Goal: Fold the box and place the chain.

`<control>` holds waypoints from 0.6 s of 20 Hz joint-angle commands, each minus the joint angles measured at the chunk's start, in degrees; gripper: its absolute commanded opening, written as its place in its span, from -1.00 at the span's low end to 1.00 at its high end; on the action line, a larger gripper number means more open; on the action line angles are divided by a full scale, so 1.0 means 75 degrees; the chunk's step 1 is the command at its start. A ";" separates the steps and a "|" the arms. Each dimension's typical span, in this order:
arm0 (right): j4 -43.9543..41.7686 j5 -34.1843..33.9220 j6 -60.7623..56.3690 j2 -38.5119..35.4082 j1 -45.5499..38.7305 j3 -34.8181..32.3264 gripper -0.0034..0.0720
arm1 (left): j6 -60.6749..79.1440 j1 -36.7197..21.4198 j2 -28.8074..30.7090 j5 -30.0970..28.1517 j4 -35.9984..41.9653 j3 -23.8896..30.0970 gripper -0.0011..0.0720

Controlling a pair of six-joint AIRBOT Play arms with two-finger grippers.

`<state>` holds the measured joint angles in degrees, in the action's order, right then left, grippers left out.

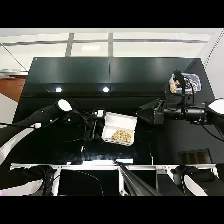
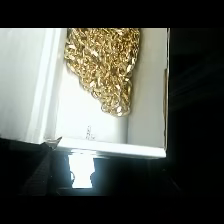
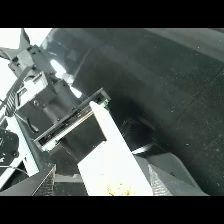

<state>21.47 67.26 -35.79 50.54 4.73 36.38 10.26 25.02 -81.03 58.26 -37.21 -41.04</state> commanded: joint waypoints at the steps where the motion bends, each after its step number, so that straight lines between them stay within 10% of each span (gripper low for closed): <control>1: -0.0003 0.0000 0.0000 -0.0003 0.0006 0.0003 0.94 | -0.0175 0.0058 0.0003 -0.0181 -0.0117 -0.0003 0.89; 12: 0.0000 0.0000 0.0000 -0.0003 0.0003 0.0003 0.94 | -0.0198 0.0143 0.0006 -0.0175 -0.0152 -0.0003 0.54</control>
<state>21.47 67.26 -35.79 50.54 4.73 36.38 8.82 25.87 -81.03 56.75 -38.13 -41.04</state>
